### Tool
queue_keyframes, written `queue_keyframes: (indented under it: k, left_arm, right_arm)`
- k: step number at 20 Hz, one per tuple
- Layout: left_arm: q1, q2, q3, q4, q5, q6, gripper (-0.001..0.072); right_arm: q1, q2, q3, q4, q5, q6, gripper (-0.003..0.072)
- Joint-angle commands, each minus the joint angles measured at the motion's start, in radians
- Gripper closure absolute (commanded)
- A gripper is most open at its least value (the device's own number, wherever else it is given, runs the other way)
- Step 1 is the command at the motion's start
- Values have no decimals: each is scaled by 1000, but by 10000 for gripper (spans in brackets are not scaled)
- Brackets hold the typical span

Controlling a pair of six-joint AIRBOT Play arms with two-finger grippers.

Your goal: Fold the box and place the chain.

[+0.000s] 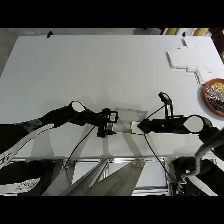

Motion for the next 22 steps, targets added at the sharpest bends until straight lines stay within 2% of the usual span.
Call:
queue_keyframes:
  k: [1, 6, 9, 14, 22]
  left_arm:
    - [0, 0, 1, 0, 0, 0, 308]
    - [0, 0, 1, 0, 0, 0, 308]
    - [0, 0, 1, 0, 0, 0, 308]
    - [0, 0, 1, 0, 0, 0, 308]
    - [0, 0, 1, 0, 0, 0, 308]
  right_arm:
    - [69, -1, 15, -97, -43, 200, 306]
    - [85, -3, 110, -270, 30, 372, 327]
    - [138, -13, 124, -301, 32, 403, 327]
    - [193, -100, 132, -310, 50, 414, 327]
    - [267, -234, 264, -450, 138, 576, 324]
